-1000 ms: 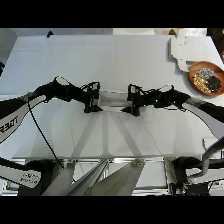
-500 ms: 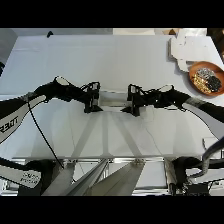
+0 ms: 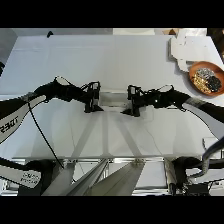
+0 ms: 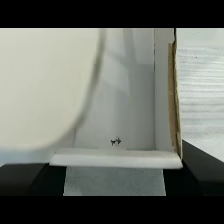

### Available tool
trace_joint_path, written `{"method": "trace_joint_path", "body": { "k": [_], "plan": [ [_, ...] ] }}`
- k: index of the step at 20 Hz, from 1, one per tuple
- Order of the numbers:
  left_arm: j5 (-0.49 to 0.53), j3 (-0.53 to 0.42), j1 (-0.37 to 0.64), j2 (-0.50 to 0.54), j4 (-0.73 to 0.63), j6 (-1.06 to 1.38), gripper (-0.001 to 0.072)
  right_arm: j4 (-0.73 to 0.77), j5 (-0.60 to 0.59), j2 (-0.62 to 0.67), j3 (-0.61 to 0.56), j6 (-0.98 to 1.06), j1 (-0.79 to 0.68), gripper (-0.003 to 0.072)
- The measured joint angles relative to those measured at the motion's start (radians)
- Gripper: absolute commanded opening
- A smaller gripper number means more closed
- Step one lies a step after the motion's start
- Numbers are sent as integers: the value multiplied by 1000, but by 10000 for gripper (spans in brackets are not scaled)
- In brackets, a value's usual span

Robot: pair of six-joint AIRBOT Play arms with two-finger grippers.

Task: Fold the box and place the chain.

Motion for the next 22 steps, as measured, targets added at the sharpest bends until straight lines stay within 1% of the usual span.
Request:
{"method": "trace_joint_path", "body": {
  "k": [7, 11, 17, 18, 19, 20, 21, 22],
  "plan": [
    [-6, 0, 0, 0, 2, 0, 337, -156, -26, 34, 0, 95, 0, 692],
    [-1, 0, 0, 0, 0, -1, 337, -208, -44, 78, 0, 123, -5, 688],
    [0, 0, 0, 0, 0, -2, 337, -265, -43, 147, 0, 184, -86, 687],
    [0, 0, 0, 0, 0, -2, 337, -278, -35, 162, 0, 196, -105, 661],
    [0, 0, 0, 0, 0, -1, 337, -291, -24, 175, 0, 211, -120, 595],
    [-1, 0, 0, 0, 0, 0, 337, -301, -12, 190, 0, 225, -134, 490],
    [-1, 0, 0, 0, 1, 0, 337, -308, 6, 207, 0, 245, -146, 357],
    [-1, 0, 0, 0, 1, 0, 337, -314, 25, 224, 0, 270, -155, 189]
  ]
}}
